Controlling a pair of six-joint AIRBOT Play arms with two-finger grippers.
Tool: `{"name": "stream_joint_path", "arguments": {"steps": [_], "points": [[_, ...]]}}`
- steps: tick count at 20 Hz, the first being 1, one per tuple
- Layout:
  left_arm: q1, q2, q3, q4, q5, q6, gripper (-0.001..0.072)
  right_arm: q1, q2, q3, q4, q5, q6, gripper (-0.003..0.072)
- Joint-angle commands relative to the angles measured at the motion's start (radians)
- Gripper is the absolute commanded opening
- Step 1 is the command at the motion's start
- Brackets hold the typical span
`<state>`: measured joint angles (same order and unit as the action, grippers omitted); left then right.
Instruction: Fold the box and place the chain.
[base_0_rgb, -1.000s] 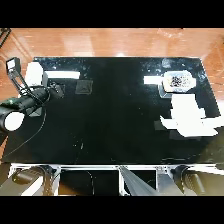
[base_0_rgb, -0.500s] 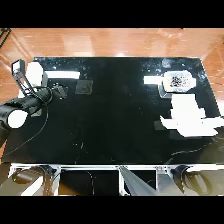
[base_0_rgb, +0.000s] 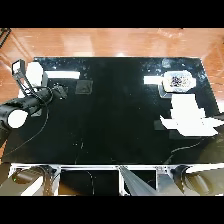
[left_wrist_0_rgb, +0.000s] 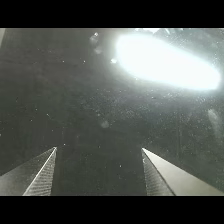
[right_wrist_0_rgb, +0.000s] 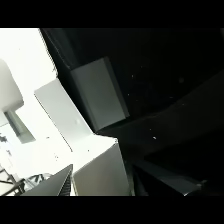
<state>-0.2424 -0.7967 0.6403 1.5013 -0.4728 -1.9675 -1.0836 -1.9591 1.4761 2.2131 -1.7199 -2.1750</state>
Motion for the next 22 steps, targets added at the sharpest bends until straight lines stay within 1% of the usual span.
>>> {"name": "stream_joint_path", "arguments": {"steps": [1,4,5,6,7,8,10,12,13,15,16,19,21,22], "points": [[-0.001,-0.001,0.000,-0.001,0.000,0.000,0.0622,0.007,0.003,0.001,-0.018,-0.010,-0.003,0.0423],[-0.001,-0.001,0.000,-0.001,0.000,0.000,0.0622,0.007,0.003,0.001,-0.018,-0.010,-0.003,0.0421],[0.000,-0.001,0.000,-0.001,0.000,0.000,0.0622,0.007,0.003,0.001,-0.018,-0.010,-0.005,0.0302],[-0.001,-0.001,0.000,-0.001,0.000,0.000,0.0622,0.007,0.003,0.001,-0.018,-0.014,-0.013,0.0206],[-0.001,-0.001,0.000,-0.001,0.000,0.000,0.0622,0.007,0.003,0.001,-0.016,-0.024,-0.023,0.0141],[0.000,-0.001,0.000,-0.004,0.000,0.000,0.0622,0.007,0.003,0.000,-0.009,-0.036,-0.037,0.0027],[-0.001,-0.001,0.000,-0.005,0.000,0.000,0.0622,0.008,0.008,-0.006,0.010,-0.037,-0.038,0.0025],[0.002,-0.001,0.000,-0.019,0.000,0.000,0.0622,0.008,0.025,-0.043,0.097,-0.043,-0.056,0.0025],[0.001,-0.001,0.000,-0.023,0.000,0.000,0.0622,0.013,0.039,-0.062,0.114,-0.043,-0.057,0.0025],[-0.001,-0.001,0.000,-0.049,-0.005,0.001,0.0622,0.034,0.088,-0.101,0.122,-0.028,-0.058,0.0025],[-0.001,-0.001,0.000,-0.065,-0.011,0.002,0.0622,0.048,0.123,-0.128,0.151,-0.011,-0.059,0.0025],[-0.006,-0.001,0.000,-0.071,-0.077,0.018,0.0622,0.096,0.234,-0.246,0.316,-0.004,-0.089,0.0025],[-0.029,-0.001,0.000,-0.071,-0.126,0.039,0.0622,0.142,0.308,-0.336,0.327,0.011,-0.089,0.0024],[-0.043,-0.001,0.000,-0.071,-0.137,0.057,0.0622,0.175,0.356,-0.389,0.329,0.047,-0.088,0.0025]]}}
